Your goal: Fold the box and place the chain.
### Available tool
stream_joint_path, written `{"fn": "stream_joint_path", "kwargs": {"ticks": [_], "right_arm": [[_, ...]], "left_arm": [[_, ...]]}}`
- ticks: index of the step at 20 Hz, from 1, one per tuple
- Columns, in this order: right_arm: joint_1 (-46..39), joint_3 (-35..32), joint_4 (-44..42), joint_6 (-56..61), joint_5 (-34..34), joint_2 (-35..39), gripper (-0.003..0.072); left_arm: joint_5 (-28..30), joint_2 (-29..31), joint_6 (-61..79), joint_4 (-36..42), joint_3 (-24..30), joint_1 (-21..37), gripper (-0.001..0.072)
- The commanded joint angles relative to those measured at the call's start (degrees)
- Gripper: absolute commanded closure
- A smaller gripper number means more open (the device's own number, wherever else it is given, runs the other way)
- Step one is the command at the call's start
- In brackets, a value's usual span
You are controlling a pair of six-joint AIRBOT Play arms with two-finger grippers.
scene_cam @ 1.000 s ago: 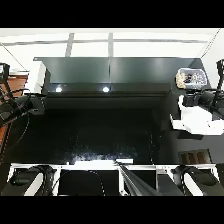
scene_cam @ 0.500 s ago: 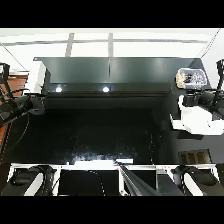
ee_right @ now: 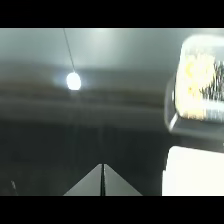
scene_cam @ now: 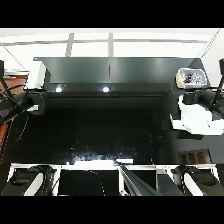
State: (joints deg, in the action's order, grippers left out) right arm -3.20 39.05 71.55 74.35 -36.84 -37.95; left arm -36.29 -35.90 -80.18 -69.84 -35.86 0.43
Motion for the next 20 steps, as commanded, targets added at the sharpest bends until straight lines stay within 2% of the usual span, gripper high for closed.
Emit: {"fn": "stream_joint_path", "kwargs": {"ticks": [1,3,4,5,6,7,8,9,10,12,14,15,18,20], "right_arm": [[0.00,-0.02,-6.08,0.04,9.90,0.02,0.0673],[0.00,-0.02,-11.89,0.04,16.15,0.02,0.0673],[0.00,-0.02,-13.79,0.00,18.97,0.00,0.0674],[0.00,-0.02,-13.62,-0.39,20.68,-0.20,0.0673],[-0.20,-0.02,-10.71,-1.03,21.14,-1.03,0.0586],[-1.11,-0.02,-8.17,-0.74,19.89,-2.51,0.0240],[-2.75,0.00,-7.80,-0.61,17.20,-4.76,0.0007],[-4.22,0.00,-7.80,-0.63,13.84,-7.30,-0.0034],[-5.70,0.02,-5.75,-0.74,9.70,-10.10,-0.0034],[-10.34,1.88,5.70,3.41,2.64,-14.80,-0.0034],[-20.02,7.39,21.09,14.19,-2.01,-19.04,-0.0034],[-25.55,10.27,24.98,16.35,-3.74,-20.92,-0.0034],[-42.66,17.27,24.70,16.41,-12.33,-26.71,-0.0034],[-50.01,19.34,19.37,8.48,-18.80,-30.73,-0.0034]], "left_arm": [[3.58,-2.12,0.07,-0.20,0.04,0.04,0.0683],[4.96,-5.29,0.04,0.98,0.02,0.02,0.0680],[4.81,-7.26,0.28,1.92,0.02,-0.04,0.0616],[4.55,-9.09,0.85,1.66,0.02,-0.63,0.0380],[4.59,-10.95,2.34,1.53,0.00,-1.51,0.0074],[4.61,-12.83,3.08,1.51,-0.07,-2.64,-0.0010],[4.61,-14.25,3.08,1.53,-0.09,-3.76,-0.0010],[4.48,-15.41,3.08,1.53,-0.09,-5.16,-0.0010],[4.07,-16.28,3.08,1.53,-0.09,-6.54,-0.0010],[2.99,-16.79,3.82,1.22,-0.09,-8.94,-0.0010],[2.60,-16.72,3.63,1.36,-0.09,-10.19,-0.0010],[2.60,-16.72,3.61,1.38,-0.09,-10.47,-0.0010],[2.60,-16.74,3.54,1.55,-0.07,-10.80,-0.0010],[2.84,-16.76,3.58,1.46,-0.04,-10.80,-0.0010]]}}
